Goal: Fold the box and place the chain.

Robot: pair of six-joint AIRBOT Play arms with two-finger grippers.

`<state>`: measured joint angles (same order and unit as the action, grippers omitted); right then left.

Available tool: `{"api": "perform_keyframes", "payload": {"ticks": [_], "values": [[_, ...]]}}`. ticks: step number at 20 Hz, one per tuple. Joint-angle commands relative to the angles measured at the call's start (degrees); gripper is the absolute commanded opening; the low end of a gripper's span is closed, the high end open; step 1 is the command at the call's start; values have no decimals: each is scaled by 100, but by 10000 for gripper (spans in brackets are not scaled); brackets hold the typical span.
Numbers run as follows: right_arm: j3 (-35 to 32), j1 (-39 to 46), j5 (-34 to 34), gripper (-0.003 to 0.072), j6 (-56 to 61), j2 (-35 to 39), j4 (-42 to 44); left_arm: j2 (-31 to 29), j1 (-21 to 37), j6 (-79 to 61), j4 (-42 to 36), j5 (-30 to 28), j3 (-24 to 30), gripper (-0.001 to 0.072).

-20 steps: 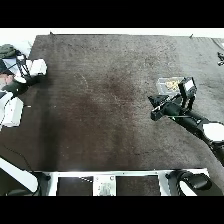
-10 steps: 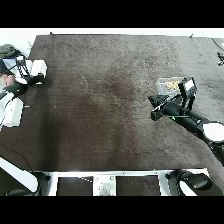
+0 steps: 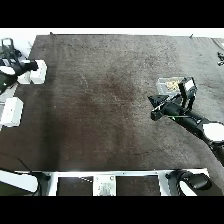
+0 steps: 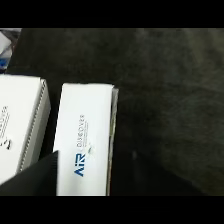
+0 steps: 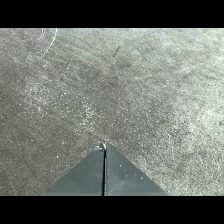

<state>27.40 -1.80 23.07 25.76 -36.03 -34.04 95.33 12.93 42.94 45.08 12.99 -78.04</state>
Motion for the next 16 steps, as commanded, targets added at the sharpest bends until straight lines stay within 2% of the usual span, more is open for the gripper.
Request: {"api": "perform_keyframes", "payload": {"ticks": [1,2,3,4,6,10,13,16], "values": [[-2,-4,4,-17,2,7,2,-909,2,-249,-46,1003,0,159],[-2,-4,4,-17,2,7,2,-1202,2,-354,-203,1309,2,10],[-2,-4,26,-16,4,7,2,-1475,2,-442,-369,1558,7,8],[-2,-4,66,-16,2,7,2,-1821,-35,-540,-560,1567,122,6],[-2,-4,184,-16,4,7,52,-2680,-238,-1360,-962,1038,748,5],[-2,-4,129,-17,4,127,262,-4461,-916,-2065,-1016,-146,2531,5],[-50,-7,-330,-18,0,734,236,-5668,-1513,-2247,-1014,-1084,3915,5],[-492,-4,-1071,-18,2,1690,236,-6710,-1998,-2243,-1012,-1200,5038,5]]}}
